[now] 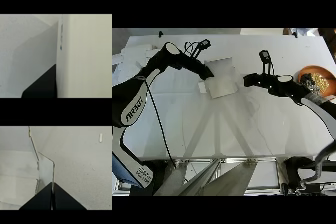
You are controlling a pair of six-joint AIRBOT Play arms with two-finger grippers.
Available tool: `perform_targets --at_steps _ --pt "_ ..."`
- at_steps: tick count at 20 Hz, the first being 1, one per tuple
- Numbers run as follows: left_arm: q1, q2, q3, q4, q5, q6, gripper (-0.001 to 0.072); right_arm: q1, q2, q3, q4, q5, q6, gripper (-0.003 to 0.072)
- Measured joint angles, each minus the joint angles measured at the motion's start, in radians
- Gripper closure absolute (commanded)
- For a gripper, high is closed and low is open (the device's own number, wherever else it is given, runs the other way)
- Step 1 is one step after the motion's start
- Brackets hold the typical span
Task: Fold the box and place the chain.
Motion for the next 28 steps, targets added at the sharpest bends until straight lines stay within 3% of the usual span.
perform_targets --at_steps 5,7,8,9,17,23,28 --pt "0.0 0.0 0.0 -0.014 0.0 -0.001 0.0698 0.0 0.0 0.0 0.0 0.0 0.0 0.0638" --pt "0.0 0.0 0.0 -0.022 0.011 -0.005 0.0698 0.0 0.0 0.0 -0.002 0.002 0.001 0.0318" --pt "0.0 0.0 0.0 -0.022 0.009 -0.005 0.0698 0.0 0.0 0.0 -0.002 0.003 0.001 0.0202" --pt "0.0 0.0 0.0 -0.023 0.001 -0.005 0.0698 0.0 0.0 0.0 -0.001 0.004 0.001 0.0174" --pt "0.0 0.025 0.0 -0.076 -0.103 0.03 0.07 -0.031 0.111 -0.001 -0.067 0.014 0.001 0.017" --pt "-0.031 0.039 0.0 -0.074 -0.333 0.213 0.0707 -0.16 0.255 -0.001 -0.192 0.009 0.009 0.017" --pt "-0.114 0.034 -0.003 -0.056 -0.299 0.33 0.0714 -0.269 0.294 -0.001 -0.237 0.015 0.071 0.0171"
